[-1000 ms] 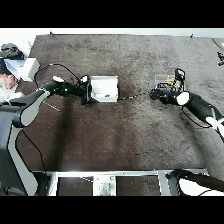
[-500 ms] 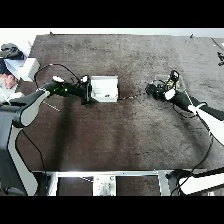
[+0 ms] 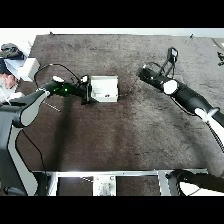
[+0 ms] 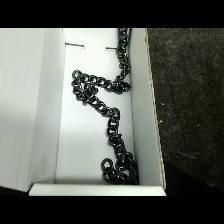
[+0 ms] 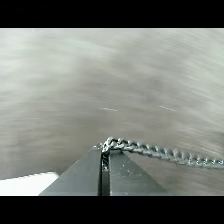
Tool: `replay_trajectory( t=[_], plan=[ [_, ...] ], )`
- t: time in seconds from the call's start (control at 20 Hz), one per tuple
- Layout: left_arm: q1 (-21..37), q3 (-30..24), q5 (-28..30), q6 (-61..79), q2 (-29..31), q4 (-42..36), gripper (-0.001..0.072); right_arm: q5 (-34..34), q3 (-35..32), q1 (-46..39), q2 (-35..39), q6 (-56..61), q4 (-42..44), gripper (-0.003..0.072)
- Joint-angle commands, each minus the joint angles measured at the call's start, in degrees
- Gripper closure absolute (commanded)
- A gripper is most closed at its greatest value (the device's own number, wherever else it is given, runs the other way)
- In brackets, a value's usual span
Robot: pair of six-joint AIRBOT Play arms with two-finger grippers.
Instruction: Fold the box and place the chain.
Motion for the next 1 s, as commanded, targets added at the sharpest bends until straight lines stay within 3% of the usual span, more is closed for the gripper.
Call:
replay_trajectory(
  t=[0.0,0.35,0.75,0.8,0.85,0.9,0.95],
  plan=[
    [-0.02,0.02,0.0,0.0,-0.02,0.0,0.0304,-5.64,0.24,8.74,6.86,-1.97,0.15,0.0693],
    [-0.02,0.02,0.02,0.02,-0.02,0.0,0.0305,-8.33,9.75,20.65,-1.38,-1.99,0.11,0.0693],
    [-0.02,0.02,0.02,0.02,-0.02,0.0,0.0304,-1.29,6.23,16.7,-8.52,-1.97,-1.36,0.0692],
    [-0.02,0.02,0.02,0.02,-0.02,0.0,0.0305,-0.02,5.53,15.87,-8.48,-1.99,-1.4,0.0622],
    [-0.02,0.02,0.02,0.02,-0.02,0.0,0.0305,1.6,5.31,14.95,-8.48,-2.03,-1.62,0.0324],
    [-0.02,0.02,0.0,0.02,-0.02,0.0,0.0305,3.91,5.31,13.94,-8.39,-2.01,-3.74,0.0256],
    [-0.02,0.02,0.02,0.02,-0.02,0.0,0.0305,6.56,5.31,12.85,-8.2,-1.99,-6.21,0.0256]
  ],
)
